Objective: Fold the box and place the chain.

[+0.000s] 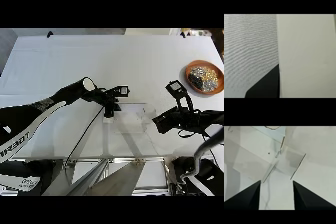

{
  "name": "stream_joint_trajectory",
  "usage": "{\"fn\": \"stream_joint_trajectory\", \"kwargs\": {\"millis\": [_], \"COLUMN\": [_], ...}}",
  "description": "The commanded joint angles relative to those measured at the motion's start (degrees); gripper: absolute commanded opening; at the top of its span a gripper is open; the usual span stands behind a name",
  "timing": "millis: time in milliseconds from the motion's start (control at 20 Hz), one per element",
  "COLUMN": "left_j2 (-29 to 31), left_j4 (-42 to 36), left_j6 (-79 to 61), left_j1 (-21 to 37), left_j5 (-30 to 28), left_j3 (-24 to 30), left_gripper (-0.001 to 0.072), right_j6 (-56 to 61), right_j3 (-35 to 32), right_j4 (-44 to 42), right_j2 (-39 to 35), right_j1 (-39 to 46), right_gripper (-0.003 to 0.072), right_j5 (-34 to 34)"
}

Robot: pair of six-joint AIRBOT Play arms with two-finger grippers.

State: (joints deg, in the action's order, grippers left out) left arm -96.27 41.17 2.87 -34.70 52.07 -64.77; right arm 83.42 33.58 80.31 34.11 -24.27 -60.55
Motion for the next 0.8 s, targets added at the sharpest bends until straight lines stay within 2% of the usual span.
{"fn": "stream_joint_trajectory", "kwargs": {"millis": [0,100,150,200,300,400,550,600,650,700,750], "left_j2": [0.0,0.0,0.0,0.0,0.0,0.0,0.0,0.0,0.0,0.0,0.0], "left_j4": [0.0,0.0,0.0,0.0,0.0,0.0,0.0,0.0,0.0,0.0,0.0], "left_j6": [0.0,0.0,0.0,0.0,0.0,0.0,0.0,0.0,0.0,0.0,0.0], "left_j1": [0.0,0.0,0.0,0.0,0.0,0.0,0.0,0.0,0.0,0.0,0.0], "left_j5": [0.2,0.2,0.2,0.2,0.2,0.2,0.2,0.3,0.2,0.2,0.2], "left_j3": [0.0,0.0,0.0,0.0,0.0,0.0,0.0,0.0,0.0,0.0,0.0], "left_gripper": [0.0010,0.0010,0.0010,0.0010,0.0010,0.0010,0.0010,0.0010,0.0010,0.0010,0.0010], "right_j6": [-10.8,-23.4,-29.7,-37.2,-45.2,-44.9,-45.0,-45.0,-45.2,-46.2,-47.6], "right_j3": [0.0,-0.3,-0.9,-1.8,-2.8,-3.7,-5.2,-5.7,-6.4,-7.4,-8.3], "right_j4": [-3.7,-12.9,-18.2,-22.1,-19.7,-13.4,-11.6,-11.8,-11.6,-11.2,-10.2], "right_j2": [0.0,0.4,1.0,1.9,5.0,8.7,12.3,12.7,12.7,12.7,12.7], "right_j1": [0.0,0.0,0.0,0.0,0.0,0.0,0.0,0.0,0.0,-0.5,-2.1], "right_gripper": [0.0246,0.0158,0.0043,0.0015,0.0016,0.0016,0.0018,0.0061,0.0232,0.0472,0.0612], "right_j5": [0.1,1.0,1.7,1.1,-4.7,-8.5,-8.1,-7.1,-4.7,-1.1,3.2]}}
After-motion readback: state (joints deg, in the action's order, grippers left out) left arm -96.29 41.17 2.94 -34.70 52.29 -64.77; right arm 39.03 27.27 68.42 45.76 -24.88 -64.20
